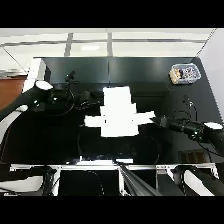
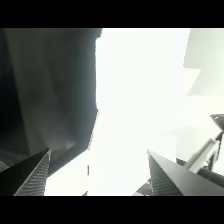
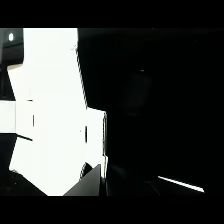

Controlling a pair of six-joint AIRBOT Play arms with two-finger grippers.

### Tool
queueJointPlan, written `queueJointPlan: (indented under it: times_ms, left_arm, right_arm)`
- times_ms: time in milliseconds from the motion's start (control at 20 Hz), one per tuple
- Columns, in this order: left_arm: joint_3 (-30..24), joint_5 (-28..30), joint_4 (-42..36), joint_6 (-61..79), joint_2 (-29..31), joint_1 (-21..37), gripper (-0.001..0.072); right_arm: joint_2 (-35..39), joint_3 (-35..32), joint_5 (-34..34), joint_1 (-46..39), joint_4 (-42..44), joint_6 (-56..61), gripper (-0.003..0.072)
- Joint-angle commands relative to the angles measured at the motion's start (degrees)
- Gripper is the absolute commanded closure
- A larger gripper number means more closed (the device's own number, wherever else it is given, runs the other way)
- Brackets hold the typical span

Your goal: Fold the box and place the chain.

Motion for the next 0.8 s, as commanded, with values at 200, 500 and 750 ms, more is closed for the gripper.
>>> queueJointPlan:
  times_ms: [200,500,750]
  left_arm:
    - [11.32,-11.87,-3.28,0.79,-15.76,-2.73,0.0005]
    - [18.23,-20.57,-11.74,10.62,-21.75,-5.79,0.0005]
    - [28.22,-33.20,-1.70,10.16,-27.17,-7.17,0.0221]
  right_arm:
    - [0.04,-0.15,-0.09,0.13,0.09,-0.57,0.0676]
    - [0.04,-0.15,-0.09,0.13,0.09,-0.57,0.0676]
    - [0.04,-0.15,-0.11,0.13,-0.48,-1.03,0.0676]
